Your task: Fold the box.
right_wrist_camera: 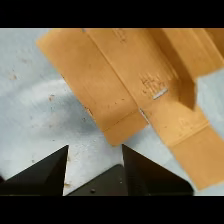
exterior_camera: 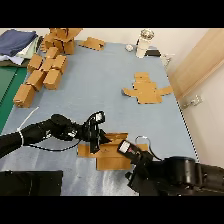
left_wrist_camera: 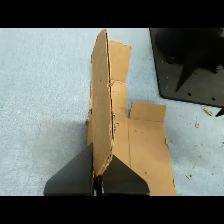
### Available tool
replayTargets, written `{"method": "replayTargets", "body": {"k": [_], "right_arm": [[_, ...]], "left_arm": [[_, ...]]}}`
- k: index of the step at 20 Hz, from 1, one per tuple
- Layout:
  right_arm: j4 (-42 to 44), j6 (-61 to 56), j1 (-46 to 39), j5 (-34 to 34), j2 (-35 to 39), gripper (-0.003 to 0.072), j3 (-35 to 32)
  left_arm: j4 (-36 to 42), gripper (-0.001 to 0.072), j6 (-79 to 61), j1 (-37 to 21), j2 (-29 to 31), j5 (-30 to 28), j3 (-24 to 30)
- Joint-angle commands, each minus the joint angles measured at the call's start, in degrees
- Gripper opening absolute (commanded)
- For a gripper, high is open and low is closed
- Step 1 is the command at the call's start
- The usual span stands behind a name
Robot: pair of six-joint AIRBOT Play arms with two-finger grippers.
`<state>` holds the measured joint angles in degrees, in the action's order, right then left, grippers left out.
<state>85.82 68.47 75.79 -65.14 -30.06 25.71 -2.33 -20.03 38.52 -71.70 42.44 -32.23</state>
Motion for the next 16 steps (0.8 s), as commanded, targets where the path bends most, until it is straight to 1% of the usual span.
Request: {"method": "replayTargets", "body": {"k": [1, 5, 8, 16], "right_arm": [[-6.64, 8.02, 5.75, 2.86, -5.84, 0.0526, -0.98], [-12.20, 10.27, 5.75, 6.86, -12.46, 0.0525, -0.96], [-11.89, 11.23, 5.75, 10.08, -15.30, 0.0526, -0.96], [-10.88, 11.78, 5.73, 10.25, -18.58, 0.0526, -0.96]], "left_arm": [[0.00, 0.0013, -0.04, 0.02, 0.02, 0.02, 0.04], [0.00, 0.0013, -0.04, 0.02, 0.02, 0.02, 0.02], [0.00, 0.0013, -0.04, 0.02, 0.02, 0.02, 0.02], [0.00, 0.0013, -0.04, 0.02, 0.02, 0.00, 0.02]]}}
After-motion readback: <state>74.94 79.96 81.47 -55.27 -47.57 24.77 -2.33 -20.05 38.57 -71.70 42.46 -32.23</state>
